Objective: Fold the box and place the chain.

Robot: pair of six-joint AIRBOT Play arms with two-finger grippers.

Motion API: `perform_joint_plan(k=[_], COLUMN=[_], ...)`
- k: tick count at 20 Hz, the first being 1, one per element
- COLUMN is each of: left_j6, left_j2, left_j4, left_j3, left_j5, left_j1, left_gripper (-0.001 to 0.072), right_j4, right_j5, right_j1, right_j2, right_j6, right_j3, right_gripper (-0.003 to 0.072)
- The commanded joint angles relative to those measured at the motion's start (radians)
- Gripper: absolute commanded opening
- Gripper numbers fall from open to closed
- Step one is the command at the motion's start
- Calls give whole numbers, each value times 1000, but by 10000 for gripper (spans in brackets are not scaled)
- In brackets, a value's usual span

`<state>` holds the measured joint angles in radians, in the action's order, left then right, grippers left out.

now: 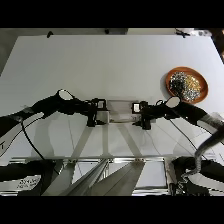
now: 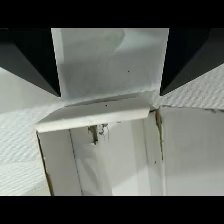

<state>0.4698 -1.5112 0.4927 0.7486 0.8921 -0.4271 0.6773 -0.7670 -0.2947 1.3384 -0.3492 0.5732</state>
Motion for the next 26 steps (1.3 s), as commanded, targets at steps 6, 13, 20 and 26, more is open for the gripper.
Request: perform_joint_plan(k=[6, 13, 20, 26], left_j6=[5, 5, 2, -1], left_j2=[-14, -13, -13, -33], left_j4=[-67, -60, -40, -157], left_j3=[0, 0, 0, 0], left_j5=[-20, 14, 24, 8], left_j1=[-12, -24, -23, -24], left_gripper=[709, 709, 709, 708], right_j4=[0, 0, 0, 0], right_j5=[0, 0, 0, 0], right_j1=[0, 0, 0, 0], right_j2=[0, 0, 0, 0], right_j6=[0, 0, 0, 0], right_j3=[0, 0, 0, 0], right_gripper=[335, 335, 335, 335])
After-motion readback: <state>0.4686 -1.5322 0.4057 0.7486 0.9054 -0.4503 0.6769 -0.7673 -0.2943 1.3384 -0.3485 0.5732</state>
